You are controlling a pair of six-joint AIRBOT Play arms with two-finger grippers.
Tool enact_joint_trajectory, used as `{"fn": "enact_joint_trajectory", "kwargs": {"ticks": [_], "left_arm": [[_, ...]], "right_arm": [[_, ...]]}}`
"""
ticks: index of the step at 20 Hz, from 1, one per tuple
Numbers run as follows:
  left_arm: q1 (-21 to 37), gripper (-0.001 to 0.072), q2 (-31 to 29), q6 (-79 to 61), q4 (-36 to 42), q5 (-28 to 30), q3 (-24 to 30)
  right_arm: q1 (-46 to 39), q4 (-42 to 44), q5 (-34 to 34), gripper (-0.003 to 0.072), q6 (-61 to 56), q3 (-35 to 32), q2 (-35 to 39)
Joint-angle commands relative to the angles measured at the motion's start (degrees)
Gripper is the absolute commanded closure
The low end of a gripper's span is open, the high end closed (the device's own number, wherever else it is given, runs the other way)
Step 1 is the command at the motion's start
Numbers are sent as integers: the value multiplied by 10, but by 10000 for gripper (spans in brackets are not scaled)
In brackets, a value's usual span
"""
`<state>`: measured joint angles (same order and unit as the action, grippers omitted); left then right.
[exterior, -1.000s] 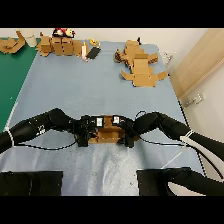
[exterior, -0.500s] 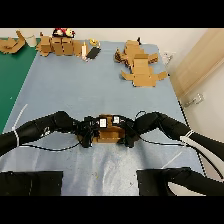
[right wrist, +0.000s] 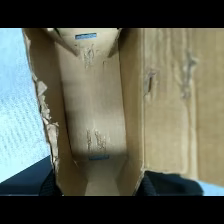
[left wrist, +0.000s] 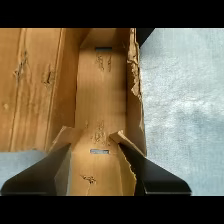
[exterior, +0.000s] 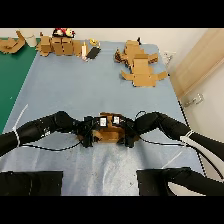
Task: Fold the box.
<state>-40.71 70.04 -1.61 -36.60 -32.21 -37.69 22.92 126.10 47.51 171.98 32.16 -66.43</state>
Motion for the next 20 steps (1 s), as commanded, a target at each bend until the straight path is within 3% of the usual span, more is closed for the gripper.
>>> {"fn": "enact_joint_trajectory", "kwargs": {"ticks": [1, 5, 6, 7, 10, 14, 18, 20], "left_arm": [[0, 228, 0, 1, 8, -11, 0], [2, 236, -1, 2, 1, -7, 0], [5, 533, -2, 20, -12, -7, 0], [10, 699, -6, 58, -47, -9, -1], [27, 700, -34, 235, -149, -13, -1], [68, 700, -127, 442, -228, -63, -1], [175, 699, -190, 781, -262, -134, 12], [234, 699, -188, 828, -240, -165, 35]], "right_arm": [[0, 1, 0, 176, 0, 0, 0], [0, 1, 0, 177, 0, 0, 0], [0, 1, 0, 177, 0, 0, 0], [0, 1, 0, 177, 0, 0, 0], [0, 1, 0, 177, 0, 0, 0], [0, 1, 0, 177, 0, 0, 0], [0, 1, 0, 177, 0, 0, 0], [0, 1, 0, 177, 0, 0, 0]]}}
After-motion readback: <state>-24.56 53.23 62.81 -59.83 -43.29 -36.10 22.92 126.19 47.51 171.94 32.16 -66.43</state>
